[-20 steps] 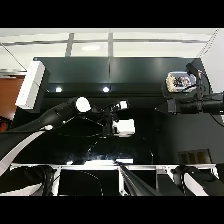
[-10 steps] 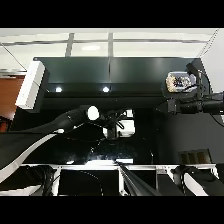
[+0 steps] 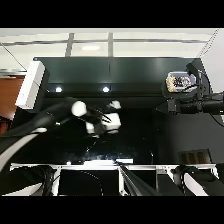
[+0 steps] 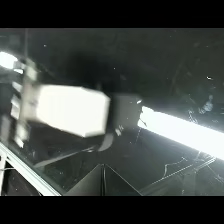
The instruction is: Fold the box and place the chain.
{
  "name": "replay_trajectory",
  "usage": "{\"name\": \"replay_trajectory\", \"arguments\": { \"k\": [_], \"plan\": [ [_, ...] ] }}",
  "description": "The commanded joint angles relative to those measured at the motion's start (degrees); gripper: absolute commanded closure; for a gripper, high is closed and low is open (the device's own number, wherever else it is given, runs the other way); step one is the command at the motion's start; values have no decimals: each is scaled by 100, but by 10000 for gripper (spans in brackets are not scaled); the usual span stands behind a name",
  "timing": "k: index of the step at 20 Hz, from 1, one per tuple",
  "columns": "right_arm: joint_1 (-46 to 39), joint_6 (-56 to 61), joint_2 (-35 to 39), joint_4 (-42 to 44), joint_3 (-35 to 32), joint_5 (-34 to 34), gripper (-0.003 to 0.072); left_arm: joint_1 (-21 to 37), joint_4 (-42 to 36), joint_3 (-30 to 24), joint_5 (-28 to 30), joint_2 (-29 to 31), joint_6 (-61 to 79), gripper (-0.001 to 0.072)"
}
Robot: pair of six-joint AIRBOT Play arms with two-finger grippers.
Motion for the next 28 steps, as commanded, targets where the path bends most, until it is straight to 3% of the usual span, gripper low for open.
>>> {"name": "replay_trajectory", "arguments": {
  "k": [1,3,5,8,11,14,16,20,24,28],
  "plan": [
    [-2,-2,7,0,7,7,675,1687,398,-640,-1268,933,-597,373],
    [0,-2,7,0,7,-11,676,3150,400,-1154,-1563,1491,-597,373],
    [0,-4,7,0,4,-59,675,4675,772,-1591,-1167,1875,-9,373],
    [2,-7,7,-22,4,-142,675,6721,553,-1394,-1145,1947,-343,371],
    [2,-9,7,-61,4,-192,675,8026,-164,-1224,-1082,1958,-168,371],
    [2,-11,7,-92,4,-262,675,8474,365,-1137,-1086,1945,61,371],
    [2,-7,7,-90,-7,-380,675,8511,704,-1108,-726,1869,57,371],
    [0,-7,4,-109,-7,-459,675,8277,297,-955,111,1381,151,333],
    [0,-2,4,-107,-7,-455,675,7864,192,-647,74,610,293,334],
    [2,66,4,-105,-7,-452,675,7770,-166,-529,168,243,304,333]
  ]
}}
